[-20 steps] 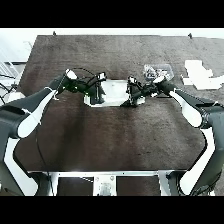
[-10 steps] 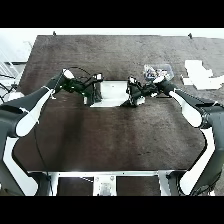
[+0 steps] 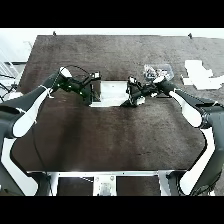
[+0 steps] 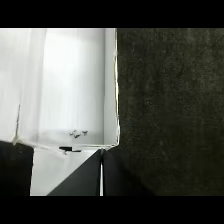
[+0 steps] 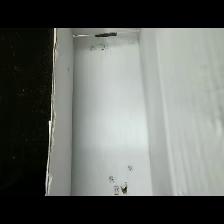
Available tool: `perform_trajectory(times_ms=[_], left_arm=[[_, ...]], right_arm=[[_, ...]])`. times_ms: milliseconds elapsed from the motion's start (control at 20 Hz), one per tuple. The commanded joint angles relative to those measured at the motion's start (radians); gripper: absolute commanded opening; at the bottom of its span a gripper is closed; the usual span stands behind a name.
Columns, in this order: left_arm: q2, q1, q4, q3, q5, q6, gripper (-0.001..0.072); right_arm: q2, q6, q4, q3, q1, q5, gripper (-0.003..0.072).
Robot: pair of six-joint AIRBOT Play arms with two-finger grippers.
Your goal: Fold the box and place the chain.
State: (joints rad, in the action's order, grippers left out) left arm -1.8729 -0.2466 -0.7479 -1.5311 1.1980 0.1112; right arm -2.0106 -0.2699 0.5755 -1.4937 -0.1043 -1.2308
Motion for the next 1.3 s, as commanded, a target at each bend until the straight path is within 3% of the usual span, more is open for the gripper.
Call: perform_trajectory(times_ms=[0,150,550,850,1250], left_arm=[[0.047,0.001,-0.039,0.001,-0.002,0.171,0.0014],[0.112,0.004,-0.110,0.030,-0.024,0.309,0.0013],[0.326,0.072,-0.010,0.240,-0.190,0.639,0.0012],[0.340,0.161,0.047,0.322,-0.202,0.888,0.0013],[0.338,0.296,0.083,0.363,-0.158,0.964,0.0015]], right_arm=[[0.000,0.000,0.000,0.000,0.000,-0.001,0.0587],[0.000,0.000,0.000,0.000,0.000,-0.001,0.0587],[0.000,0.000,0.000,0.000,0.000,-0.001,0.0587],[0.000,0.000,0.000,0.000,0.000,-0.001,0.0587],[0.000,0.000,0.000,0.000,0.000,-0.001,0.0587]])
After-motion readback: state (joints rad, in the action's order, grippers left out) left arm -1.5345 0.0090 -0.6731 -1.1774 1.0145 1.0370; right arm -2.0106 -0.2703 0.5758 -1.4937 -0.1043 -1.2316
